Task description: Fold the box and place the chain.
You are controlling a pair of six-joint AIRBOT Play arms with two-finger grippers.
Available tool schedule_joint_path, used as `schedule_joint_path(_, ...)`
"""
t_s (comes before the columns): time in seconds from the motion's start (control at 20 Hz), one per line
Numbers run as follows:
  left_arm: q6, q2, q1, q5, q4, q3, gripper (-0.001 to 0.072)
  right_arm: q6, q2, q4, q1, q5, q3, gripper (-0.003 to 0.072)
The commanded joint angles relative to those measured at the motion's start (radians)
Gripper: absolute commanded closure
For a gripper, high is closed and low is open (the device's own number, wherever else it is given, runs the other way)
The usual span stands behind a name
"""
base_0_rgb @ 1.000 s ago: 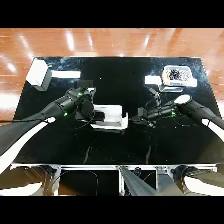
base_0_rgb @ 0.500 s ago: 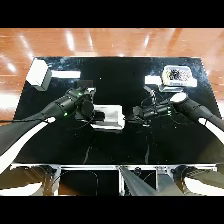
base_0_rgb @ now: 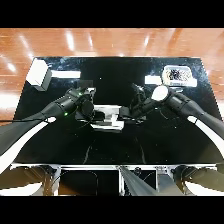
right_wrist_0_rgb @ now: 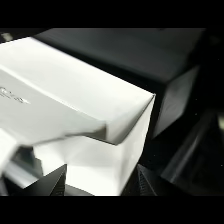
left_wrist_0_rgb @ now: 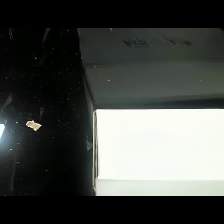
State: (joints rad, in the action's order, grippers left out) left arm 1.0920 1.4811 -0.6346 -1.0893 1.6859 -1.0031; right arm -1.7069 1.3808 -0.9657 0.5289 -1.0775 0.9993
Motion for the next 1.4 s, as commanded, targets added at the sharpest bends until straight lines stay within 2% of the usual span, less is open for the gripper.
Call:
schedule_joint_path(0.0,-0.003,0.000,0.000,-0.002,0.002,0.000,0.0690,-0.272,-0.001,-0.227,0.125,0.063,0.071,0.0151)
schedule_joint_path(0.25,-0.003,0.000,0.000,-0.002,0.003,0.000,0.0690,-0.555,0.000,-0.538,0.274,0.072,0.111,0.0153)
schedule_joint_path(0.45,-0.003,0.000,0.000,-0.003,0.003,0.000,0.0690,-0.645,0.002,-0.633,0.322,0.064,0.122,0.0154)
schedule_joint_path(0.85,-0.003,0.000,0.000,-0.004,0.002,0.000,0.0690,-0.652,0.053,-0.651,0.322,0.006,0.122,0.0156)
schedule_joint_path(0.9,-0.002,0.000,0.000,-0.007,0.002,0.000,0.0690,-0.652,0.057,-0.651,0.322,0.009,0.122,0.0177)
schedule_joint_path(0.95,-0.002,0.000,0.000,-0.008,0.002,0.000,0.0690,-0.650,0.059,-0.652,0.322,0.017,0.122,0.0270)
schedule_joint_path(1.1,-0.002,0.000,-0.005,-0.010,0.006,0.000,0.0690,-0.652,0.064,-0.651,0.321,0.048,0.126,0.0270)
schedule_joint_path(1.35,-0.002,0.000,-0.014,-0.005,0.002,0.000,0.0691,-0.641,0.119,-0.652,0.327,-0.021,0.184,0.0270)
